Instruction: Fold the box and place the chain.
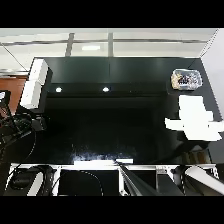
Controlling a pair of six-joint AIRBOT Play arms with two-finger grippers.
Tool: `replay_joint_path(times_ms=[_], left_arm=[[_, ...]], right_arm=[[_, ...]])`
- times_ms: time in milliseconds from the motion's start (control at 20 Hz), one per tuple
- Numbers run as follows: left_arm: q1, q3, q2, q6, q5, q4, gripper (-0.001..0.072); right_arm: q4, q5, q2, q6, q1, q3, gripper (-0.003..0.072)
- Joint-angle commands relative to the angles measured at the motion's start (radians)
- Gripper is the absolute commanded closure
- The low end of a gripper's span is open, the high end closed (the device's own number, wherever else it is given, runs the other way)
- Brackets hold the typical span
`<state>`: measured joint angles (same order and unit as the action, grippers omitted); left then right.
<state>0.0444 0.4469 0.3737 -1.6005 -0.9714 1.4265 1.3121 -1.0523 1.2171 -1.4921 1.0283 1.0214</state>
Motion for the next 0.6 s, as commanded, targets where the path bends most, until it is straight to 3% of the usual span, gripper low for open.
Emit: replay_joint_path(times_ms=[0, 200, 350, 550], left_arm=[[0.000, 0.000, 0.000, 0.000, 0.002, -0.020, 0.0003], [0.000, 0.000, 0.000, 0.000, 0.002, -0.026, 0.0003], [0.000, 0.000, 0.000, -0.001, 0.003, -0.035, 0.0003], [0.000, 0.000, 0.000, -0.001, 0.006, -0.050, 0.0003]], right_arm=[[-0.270, -0.075, 0.217, 0.223, 0.171, 0.137, -0.0034], [-0.363, -0.338, 0.468, 0.461, 0.183, 0.358, -0.0034], [-0.452, -0.509, 0.591, 0.538, 0.167, 0.440, -0.0034], [-0.438, -0.562, 0.644, 0.550, 0.127, 0.443, -0.0034]])
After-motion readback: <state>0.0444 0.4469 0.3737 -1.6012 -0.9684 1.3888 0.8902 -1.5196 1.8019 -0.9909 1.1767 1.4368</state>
